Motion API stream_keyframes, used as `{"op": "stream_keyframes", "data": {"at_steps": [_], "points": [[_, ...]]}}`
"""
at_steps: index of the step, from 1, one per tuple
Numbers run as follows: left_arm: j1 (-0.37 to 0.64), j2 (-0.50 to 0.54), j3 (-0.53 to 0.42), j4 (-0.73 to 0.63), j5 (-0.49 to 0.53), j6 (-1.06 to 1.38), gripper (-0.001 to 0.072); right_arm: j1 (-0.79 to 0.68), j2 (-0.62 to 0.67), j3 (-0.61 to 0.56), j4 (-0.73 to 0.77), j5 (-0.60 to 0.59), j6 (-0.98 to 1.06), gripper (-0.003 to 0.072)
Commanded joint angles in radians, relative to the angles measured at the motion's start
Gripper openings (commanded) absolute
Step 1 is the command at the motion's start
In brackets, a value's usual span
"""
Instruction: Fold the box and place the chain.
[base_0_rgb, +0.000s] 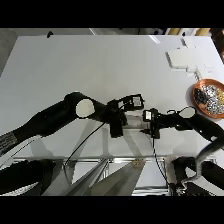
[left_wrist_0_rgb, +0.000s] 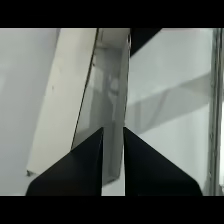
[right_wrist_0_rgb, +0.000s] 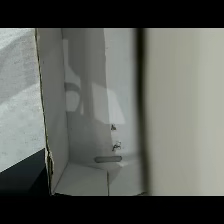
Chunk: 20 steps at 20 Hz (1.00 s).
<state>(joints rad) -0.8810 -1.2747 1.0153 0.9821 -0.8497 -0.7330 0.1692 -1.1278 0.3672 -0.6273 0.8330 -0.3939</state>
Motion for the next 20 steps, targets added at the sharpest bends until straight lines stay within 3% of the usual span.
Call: {"op": "stream_keyframes", "data": {"at_steps": [1, 4, 11, 15, 20], "points": [[0.008, 0.000, 0.001, -0.024, 0.174, -0.021, 0.0128, 0.000, 0.000, 0.000, 0.000, 0.001, 0.000, 0.0404], [0.044, -0.024, 0.000, -0.024, 0.249, -0.038, 0.0128, 0.000, 0.000, 0.000, 0.000, 0.001, 0.000, 0.0403], [0.114, -0.108, -0.020, -0.021, 0.226, -0.060, 0.0129, 0.000, 0.000, 0.000, 0.000, 0.001, 0.000, 0.0403], [0.143, -0.102, -0.078, -0.026, 0.280, -0.060, 0.0130, 0.000, 0.000, 0.000, 0.000, 0.001, 0.000, 0.0403], [0.138, -0.189, -0.083, -0.072, 0.332, -0.053, 0.0131, 0.000, 0.000, 0.000, 0.000, 0.001, 0.000, 0.0403]]}}
